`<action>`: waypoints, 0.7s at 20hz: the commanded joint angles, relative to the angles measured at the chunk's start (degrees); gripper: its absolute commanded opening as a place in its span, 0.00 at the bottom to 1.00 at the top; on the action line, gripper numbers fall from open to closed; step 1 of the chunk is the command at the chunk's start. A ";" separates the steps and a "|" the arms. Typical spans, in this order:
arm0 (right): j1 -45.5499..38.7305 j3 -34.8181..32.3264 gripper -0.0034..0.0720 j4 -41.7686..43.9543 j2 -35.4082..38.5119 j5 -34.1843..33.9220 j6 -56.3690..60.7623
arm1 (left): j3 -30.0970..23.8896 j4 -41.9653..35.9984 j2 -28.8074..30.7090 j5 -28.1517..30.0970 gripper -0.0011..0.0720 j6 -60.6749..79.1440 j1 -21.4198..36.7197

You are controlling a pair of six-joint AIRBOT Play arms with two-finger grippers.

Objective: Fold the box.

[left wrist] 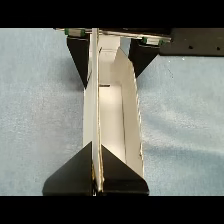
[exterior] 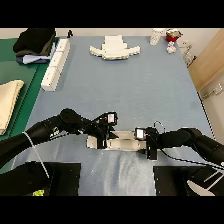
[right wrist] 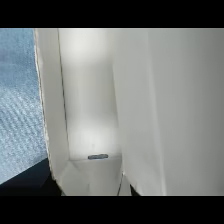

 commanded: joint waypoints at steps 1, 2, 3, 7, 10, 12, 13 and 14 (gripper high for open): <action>0.04 0.04 0.72 0.02 -0.04 0.02 0.00 | 0.02 0.07 0.00 0.48 0.04 -0.04 0.04; 0.04 0.04 0.72 0.02 -0.04 0.02 0.00 | 0.02 0.07 0.00 0.46 0.04 -0.04 0.04; 0.04 0.04 0.72 0.02 -0.04 0.02 0.00 | 0.02 0.07 0.00 0.48 0.04 -0.02 0.04; 0.04 0.04 0.72 0.02 -0.04 0.02 0.00 | 0.02 0.11 0.02 0.48 0.43 -1.46 0.07; 0.04 0.04 0.72 0.02 -0.04 0.02 0.00 | 0.04 0.70 1.46 0.46 0.48 -4.63 1.11; 0.04 0.04 0.72 0.02 -0.04 0.02 0.00 | 0.04 2.95 4.55 0.33 0.77 -14.38 3.43; 0.04 0.04 0.72 0.02 -0.04 0.02 0.00 | 0.04 6.19 6.75 -0.68 0.76 -20.61 4.96; 0.04 0.04 0.72 0.02 -0.04 0.02 0.00 | 0.04 10.38 8.94 -2.25 0.71 -26.88 6.47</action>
